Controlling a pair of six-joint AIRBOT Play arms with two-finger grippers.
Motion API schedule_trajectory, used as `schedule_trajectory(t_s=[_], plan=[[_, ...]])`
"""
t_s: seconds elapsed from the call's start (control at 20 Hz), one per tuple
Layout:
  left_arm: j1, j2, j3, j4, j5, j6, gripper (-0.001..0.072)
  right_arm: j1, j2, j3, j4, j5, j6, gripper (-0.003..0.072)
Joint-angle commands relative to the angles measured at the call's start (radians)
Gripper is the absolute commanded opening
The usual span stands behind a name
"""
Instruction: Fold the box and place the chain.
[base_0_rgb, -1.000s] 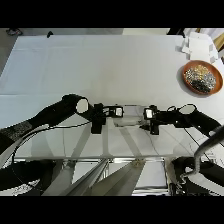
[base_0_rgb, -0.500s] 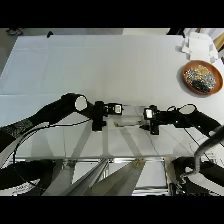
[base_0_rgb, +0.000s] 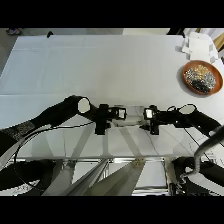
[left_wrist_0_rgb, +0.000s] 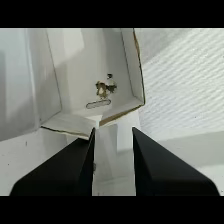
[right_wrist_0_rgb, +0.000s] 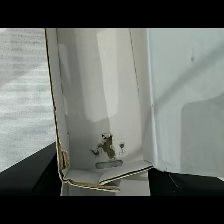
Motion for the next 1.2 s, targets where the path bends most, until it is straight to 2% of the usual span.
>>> schedule_trajectory(t_s=[0.0,0.05,0.15,0.45,0.5,0.55,0.65,0.75,0.9,1.05,1.15], plan=[[-0.009,-0.001,0.000,-0.013,0.026,0.010,0.0244,0.000,0.001,0.000,0.000,0.000,0.000,0.0406],[-0.013,-0.001,0.000,-0.014,0.055,0.010,0.0230,0.000,0.001,0.000,0.000,0.000,0.000,0.0406],[-0.022,-0.001,0.000,-0.037,0.113,0.010,0.0135,0.000,0.001,0.000,0.000,0.000,0.000,0.0406],[-0.067,-0.002,0.000,-0.059,0.184,0.010,0.0125,0.000,0.001,0.000,0.000,0.000,0.000,0.0406],[-0.073,-0.002,0.000,-0.060,0.192,0.010,0.0046,0.000,0.001,0.000,0.000,0.000,0.000,0.0406],[-0.079,-0.003,0.000,-0.063,0.199,0.010,0.0013,0.000,0.001,0.000,0.000,0.000,0.000,0.0406],[-0.087,-0.013,0.000,-0.090,0.205,0.010,0.0019,0.000,0.001,0.000,0.000,0.000,0.000,0.0406],[-0.092,-0.027,0.000,-0.095,0.202,0.009,0.0145,0.000,0.001,0.000,0.000,0.000,0.000,0.0406],[-0.091,-0.031,0.000,-0.094,0.197,0.009,0.0177,0.000,0.001,0.000,0.000,0.000,0.000,0.0406],[-0.091,-0.031,0.000,-0.087,0.198,0.009,0.0360,0.000,0.001,0.000,0.000,0.000,0.000,0.0406],[-0.091,-0.031,0.000,-0.087,0.198,0.009,0.0423,0.000,0.001,0.000,0.000,0.000,0.000,0.0406]])
